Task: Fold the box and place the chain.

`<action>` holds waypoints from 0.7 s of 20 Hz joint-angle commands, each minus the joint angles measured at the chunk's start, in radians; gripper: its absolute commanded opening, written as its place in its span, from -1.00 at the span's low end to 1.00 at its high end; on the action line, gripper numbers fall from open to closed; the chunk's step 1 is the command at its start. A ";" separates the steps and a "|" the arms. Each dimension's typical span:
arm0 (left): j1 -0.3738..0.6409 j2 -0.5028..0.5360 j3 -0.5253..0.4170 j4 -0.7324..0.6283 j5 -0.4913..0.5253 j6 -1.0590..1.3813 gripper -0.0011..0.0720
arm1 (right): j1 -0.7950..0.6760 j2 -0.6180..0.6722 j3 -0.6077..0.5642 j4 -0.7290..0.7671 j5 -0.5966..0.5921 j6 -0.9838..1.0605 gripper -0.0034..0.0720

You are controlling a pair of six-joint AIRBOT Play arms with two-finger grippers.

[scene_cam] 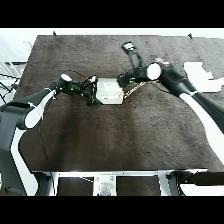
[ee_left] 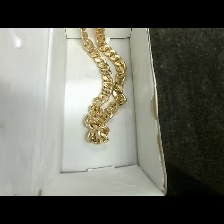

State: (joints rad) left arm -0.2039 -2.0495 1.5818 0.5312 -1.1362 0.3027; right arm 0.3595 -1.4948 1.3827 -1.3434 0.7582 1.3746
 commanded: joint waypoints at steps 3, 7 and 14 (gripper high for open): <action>0.000 0.001 0.000 0.000 0.001 0.000 0.37 | -0.230 0.032 -0.195 0.002 -0.151 0.227 0.25; 0.000 0.001 0.000 0.000 0.000 0.000 0.37 | -0.296 -0.066 -0.231 0.019 -0.336 0.310 0.46; 0.000 0.001 0.000 0.000 0.001 0.000 0.37 | -0.298 -0.242 -0.156 0.140 -0.471 0.323 0.46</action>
State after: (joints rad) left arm -0.2039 -2.0495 1.5814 0.5312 -1.1362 0.3027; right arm 0.0673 -1.6745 1.1934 -1.2690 0.3420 1.6840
